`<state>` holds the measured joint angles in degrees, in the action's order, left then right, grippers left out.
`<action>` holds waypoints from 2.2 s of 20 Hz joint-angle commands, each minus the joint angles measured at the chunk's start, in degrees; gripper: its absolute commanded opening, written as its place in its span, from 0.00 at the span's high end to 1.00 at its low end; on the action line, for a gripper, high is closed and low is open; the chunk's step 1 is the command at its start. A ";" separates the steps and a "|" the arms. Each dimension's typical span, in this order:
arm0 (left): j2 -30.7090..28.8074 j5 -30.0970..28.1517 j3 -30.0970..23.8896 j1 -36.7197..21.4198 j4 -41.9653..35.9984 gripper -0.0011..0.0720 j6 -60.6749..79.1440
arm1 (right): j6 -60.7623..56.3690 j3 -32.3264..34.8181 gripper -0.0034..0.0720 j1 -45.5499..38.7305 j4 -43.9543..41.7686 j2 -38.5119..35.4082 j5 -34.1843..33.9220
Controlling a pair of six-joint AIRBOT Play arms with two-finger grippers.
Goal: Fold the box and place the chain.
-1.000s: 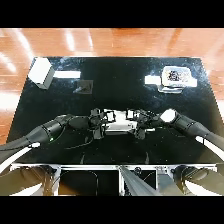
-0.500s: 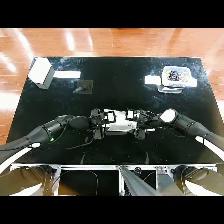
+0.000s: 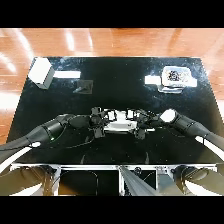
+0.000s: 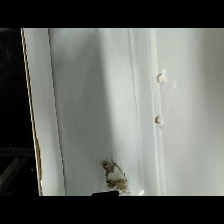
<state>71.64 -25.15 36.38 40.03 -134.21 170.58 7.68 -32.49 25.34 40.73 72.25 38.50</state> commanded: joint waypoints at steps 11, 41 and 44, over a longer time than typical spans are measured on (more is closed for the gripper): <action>-6.36 0.17 0.09 -1.92 0.22 0.96 -5.57 | 0.02 -0.02 0.23 0.04 0.02 -0.02 0.07; -2.16 -33.70 0.00 -33.31 8.52 0.96 -80.56 | 0.31 -0.02 0.23 0.07 0.09 -0.02 1.31; 2.67 -31.23 0.02 -31.28 5.77 0.96 -77.55 | 0.26 -0.02 0.23 0.07 0.07 -0.02 1.29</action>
<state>69.25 -57.91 36.36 7.18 -123.70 92.38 7.97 -32.49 25.36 40.84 72.25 39.68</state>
